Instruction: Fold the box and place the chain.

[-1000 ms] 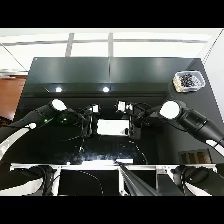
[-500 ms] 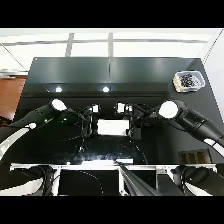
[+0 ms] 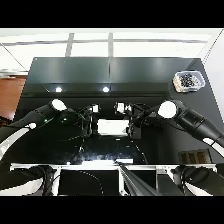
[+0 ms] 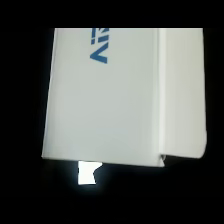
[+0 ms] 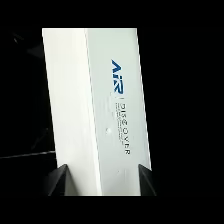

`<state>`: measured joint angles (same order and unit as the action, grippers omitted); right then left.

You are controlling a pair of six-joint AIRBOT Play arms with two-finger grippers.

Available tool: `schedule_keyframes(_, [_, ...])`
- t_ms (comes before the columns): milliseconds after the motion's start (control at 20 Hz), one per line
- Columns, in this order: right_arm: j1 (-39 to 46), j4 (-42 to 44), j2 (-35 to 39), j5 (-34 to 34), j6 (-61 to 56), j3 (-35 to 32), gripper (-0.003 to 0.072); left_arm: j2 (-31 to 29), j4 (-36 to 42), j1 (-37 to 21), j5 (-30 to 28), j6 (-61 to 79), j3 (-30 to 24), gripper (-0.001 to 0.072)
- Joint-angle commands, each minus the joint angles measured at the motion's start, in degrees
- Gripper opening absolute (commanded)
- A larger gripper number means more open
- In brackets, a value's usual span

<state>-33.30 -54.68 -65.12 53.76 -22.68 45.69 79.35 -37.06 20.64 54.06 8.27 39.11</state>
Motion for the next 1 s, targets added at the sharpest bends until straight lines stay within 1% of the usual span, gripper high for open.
schedule_keyframes(0, [0.0,0.4,0.0,-0.2,-0.5,0.1,0.0382,0.0,0.0,0.0,0.0,0.0,0.0,0.0559])
schedule_keyframes(50, [0.0,0.7,0.0,-0.2,-0.5,0.1,0.0315,0.0,0.0,0.0,0.0,0.0,0.0,0.0559])
schedule_keyframes(100, [0.0,0.7,0.0,-0.2,-0.5,0.2,0.0296,0.0,0.0,0.0,0.0,0.0,0.0,0.0559])
schedule_keyframes(600, [0.0,0.7,0.0,-0.4,-2.4,0.3,0.0295,0.0,0.0,0.0,0.0,0.0,0.0,0.0559])
schedule_keyframes(750, [-0.9,0.3,0.0,-1.4,-4.9,0.9,0.0295,0.0,0.0,0.0,0.0,0.0,0.0,0.0559])
schedule_keyframes(950, [-3.0,-3.5,0.0,-2.1,-7.6,0.8,0.0294,0.0,0.0,0.0,0.0,0.0,0.0,0.0559])
